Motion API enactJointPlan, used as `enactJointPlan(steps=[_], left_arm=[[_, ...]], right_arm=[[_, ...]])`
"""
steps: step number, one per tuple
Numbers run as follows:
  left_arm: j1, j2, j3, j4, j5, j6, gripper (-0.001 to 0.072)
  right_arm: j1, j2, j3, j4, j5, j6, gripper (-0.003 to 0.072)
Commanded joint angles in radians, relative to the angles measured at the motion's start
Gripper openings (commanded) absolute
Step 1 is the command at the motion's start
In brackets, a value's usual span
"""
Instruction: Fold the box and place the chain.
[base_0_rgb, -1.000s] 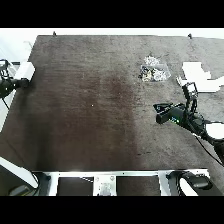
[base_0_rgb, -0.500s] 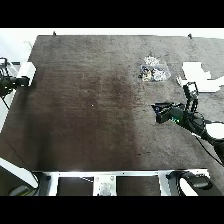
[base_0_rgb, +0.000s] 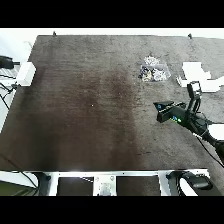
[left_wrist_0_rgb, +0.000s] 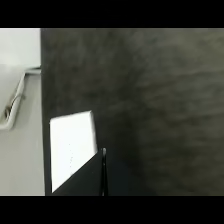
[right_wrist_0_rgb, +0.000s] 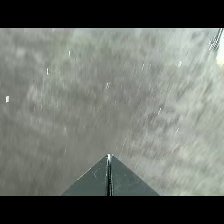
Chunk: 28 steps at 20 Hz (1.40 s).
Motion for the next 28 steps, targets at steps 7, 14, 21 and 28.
enactJointPlan(steps=[7, 14, 21, 28], left_arm=[[-0.133, 0.538, -0.107, -0.207, -0.028, 0.142, 0.0012], [-0.323, 0.931, -0.661, -0.21, 0.108, 0.19, 0.0012], [-0.33, 1.168, -1.113, -0.369, 0.135, 0.339, 0.0013], [-0.33, 1.27, -1.364, -0.509, 0.133, 0.457, 0.0015]], right_arm=[[-0.001, 0.372, -0.003, -0.055, -0.275, 0.022, 0.0009], [-0.063, 0.457, -0.105, -0.069, -0.275, 0.022, 0.0008], [-0.093, 0.462, -0.243, -0.068, -0.228, 0.022, 0.001], [-0.094, 0.462, -0.252, -0.069, -0.192, 0.021, 0.0011]])
